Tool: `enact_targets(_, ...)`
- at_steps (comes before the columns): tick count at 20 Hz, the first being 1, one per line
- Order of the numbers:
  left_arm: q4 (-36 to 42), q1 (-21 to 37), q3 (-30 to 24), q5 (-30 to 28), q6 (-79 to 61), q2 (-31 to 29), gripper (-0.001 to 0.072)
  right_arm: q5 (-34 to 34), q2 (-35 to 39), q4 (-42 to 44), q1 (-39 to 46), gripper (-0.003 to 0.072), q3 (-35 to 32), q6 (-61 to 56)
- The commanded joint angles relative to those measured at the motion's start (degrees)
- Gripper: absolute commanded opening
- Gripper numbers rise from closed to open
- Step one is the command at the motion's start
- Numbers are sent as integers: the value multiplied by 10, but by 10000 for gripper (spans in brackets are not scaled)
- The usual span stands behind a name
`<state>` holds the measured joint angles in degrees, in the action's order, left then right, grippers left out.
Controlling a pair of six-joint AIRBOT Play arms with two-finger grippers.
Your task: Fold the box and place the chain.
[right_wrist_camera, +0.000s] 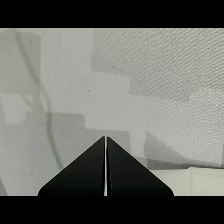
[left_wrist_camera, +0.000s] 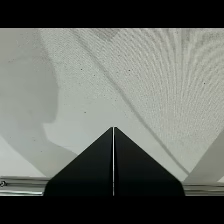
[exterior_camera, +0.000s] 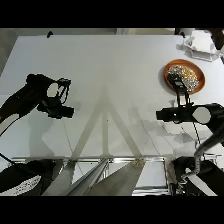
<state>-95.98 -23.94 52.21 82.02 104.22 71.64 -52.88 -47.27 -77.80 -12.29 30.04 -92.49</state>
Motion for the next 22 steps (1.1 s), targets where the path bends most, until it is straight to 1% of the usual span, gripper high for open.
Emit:
enact_targets(1, 0, 0, -1, -1, 0, 0, 11, 2, 0, 0, 0, 16, 0, 0)
enact_targets(4, 0, 0, -1, -1, 0, 0, 11, 7, -1, -1, 0, 16, -1, -1)
enact_targets(6, 0, 0, -1, -1, 0, 0, 11, 9, -1, -18, 0, 16, 2, -1)
enact_targets(7, 0, 0, -1, -1, 0, 0, 11, 3, -1, -41, 0, 16, 6, -9)
enact_targets(8, 0, 0, -1, -1, 0, 0, 11, -15, -1, -78, 3, 16, 16, -29)
enact_targets(10, 0, 0, -1, -1, 0, 0, 11, -74, -2, -156, 42, 14, 44, -35)
enact_targets(12, 0, 0, -1, -1, 0, 0, 11, -132, -11, -238, 138, 10, 83, 13)
enact_targets(13, 0, 0, -1, -1, 0, 0, 11, -144, -22, -252, 199, 10, 103, 49)
enact_targets(15, 0, 0, -1, -1, 0, 0, 11, -129, -58, -248, 336, 10, 145, 104)
enact_targets(16, 0, 0, -1, -1, 0, 0, 11, -111, -87, -235, 391, 11, 169, 99)
enact_targets(17, 2, 0, -1, -1, 0, 0, 11, -116, -123, -219, 428, 12, 194, 111)
enact_targets(18, 2, 0, -1, -1, 0, 0, 11, -136, -164, -221, 451, 23, 225, 141)
enact_targets(19, 1, 0, -1, -1, 0, 0, 11, -155, -203, -247, 464, 222, 257, 163)
enact_targets(20, 2, 0, -1, -1, 0, 0, 11, -163, -235, -269, 472, 461, 287, 163)
enact_targets(21, 2, 0, -1, -1, 0, 0, 11, -165, -263, -276, 481, 534, 318, 165)
enact_targets(22, 2, 0, -1, -1, 0, 0, 11, -164, -286, -276, 486, 532, 346, 175)
